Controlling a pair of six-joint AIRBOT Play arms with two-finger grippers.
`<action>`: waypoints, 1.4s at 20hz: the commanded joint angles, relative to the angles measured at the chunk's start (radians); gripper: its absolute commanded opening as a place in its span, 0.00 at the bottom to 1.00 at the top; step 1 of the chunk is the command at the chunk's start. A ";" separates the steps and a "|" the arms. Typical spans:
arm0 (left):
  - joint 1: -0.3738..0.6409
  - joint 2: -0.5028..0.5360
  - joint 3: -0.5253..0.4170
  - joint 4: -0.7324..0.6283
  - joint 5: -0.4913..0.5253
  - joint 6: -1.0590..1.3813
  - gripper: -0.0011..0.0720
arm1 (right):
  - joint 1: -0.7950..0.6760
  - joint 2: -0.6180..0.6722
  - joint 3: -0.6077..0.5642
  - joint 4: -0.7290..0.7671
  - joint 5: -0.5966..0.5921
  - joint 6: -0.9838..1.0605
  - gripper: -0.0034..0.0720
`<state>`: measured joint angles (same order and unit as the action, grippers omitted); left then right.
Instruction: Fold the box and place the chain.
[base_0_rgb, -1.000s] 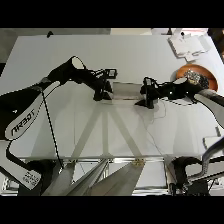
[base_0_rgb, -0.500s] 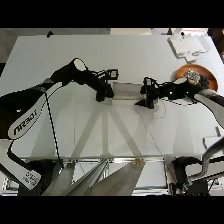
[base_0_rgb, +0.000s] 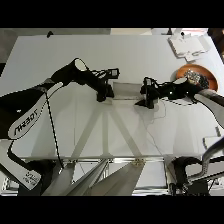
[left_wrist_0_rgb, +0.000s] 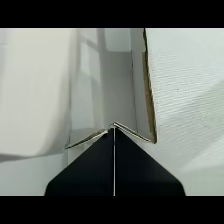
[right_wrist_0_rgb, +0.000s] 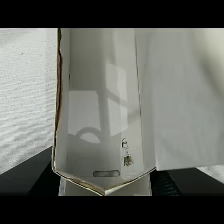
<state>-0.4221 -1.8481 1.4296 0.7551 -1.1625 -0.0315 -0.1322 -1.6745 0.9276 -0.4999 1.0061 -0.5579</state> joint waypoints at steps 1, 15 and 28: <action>-0.003 0.021 0.000 0.035 -0.008 -0.088 0.02 | 0.000 0.000 0.001 0.000 0.000 0.000 0.59; 0.131 0.399 -0.002 0.415 0.055 -0.990 0.02 | 0.000 0.000 0.001 0.000 0.000 0.000 0.59; 0.134 0.322 -0.445 0.110 0.302 -1.118 0.02 | 0.000 0.000 0.001 0.000 0.000 0.000 0.59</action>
<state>-0.2588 -1.4902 1.0351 0.9596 -0.9054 -1.1362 -0.1322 -1.6745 0.9276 -0.4995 1.0061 -0.5583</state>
